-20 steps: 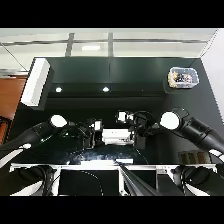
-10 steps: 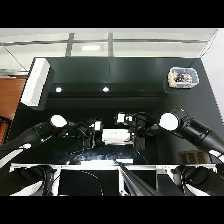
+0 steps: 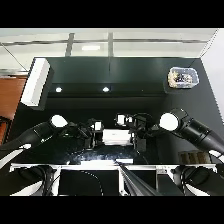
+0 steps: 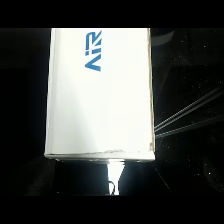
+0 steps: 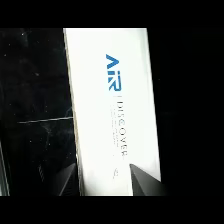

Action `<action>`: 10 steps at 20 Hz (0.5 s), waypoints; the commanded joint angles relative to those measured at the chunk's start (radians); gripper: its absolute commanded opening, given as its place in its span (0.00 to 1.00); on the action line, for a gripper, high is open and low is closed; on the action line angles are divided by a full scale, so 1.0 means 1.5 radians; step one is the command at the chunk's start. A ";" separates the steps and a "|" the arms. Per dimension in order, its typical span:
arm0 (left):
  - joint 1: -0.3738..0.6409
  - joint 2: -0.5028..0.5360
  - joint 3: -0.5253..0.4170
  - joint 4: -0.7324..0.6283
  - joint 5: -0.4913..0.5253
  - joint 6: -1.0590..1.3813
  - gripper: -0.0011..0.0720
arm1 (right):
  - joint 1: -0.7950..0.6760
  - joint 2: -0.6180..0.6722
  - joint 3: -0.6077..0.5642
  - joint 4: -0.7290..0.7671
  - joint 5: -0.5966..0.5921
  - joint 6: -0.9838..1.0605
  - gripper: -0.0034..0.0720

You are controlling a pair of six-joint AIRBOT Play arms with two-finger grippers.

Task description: Fold the box and place the chain.

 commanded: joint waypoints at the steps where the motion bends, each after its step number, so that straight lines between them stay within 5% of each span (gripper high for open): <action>1: 0.000 0.000 0.000 0.000 0.001 0.000 0.65 | 0.001 0.000 0.000 -0.003 -0.007 0.001 0.64; 10: 0.000 0.000 0.000 0.000 0.001 0.000 0.65 | 0.003 -0.004 -0.006 -0.005 -0.015 0.012 0.63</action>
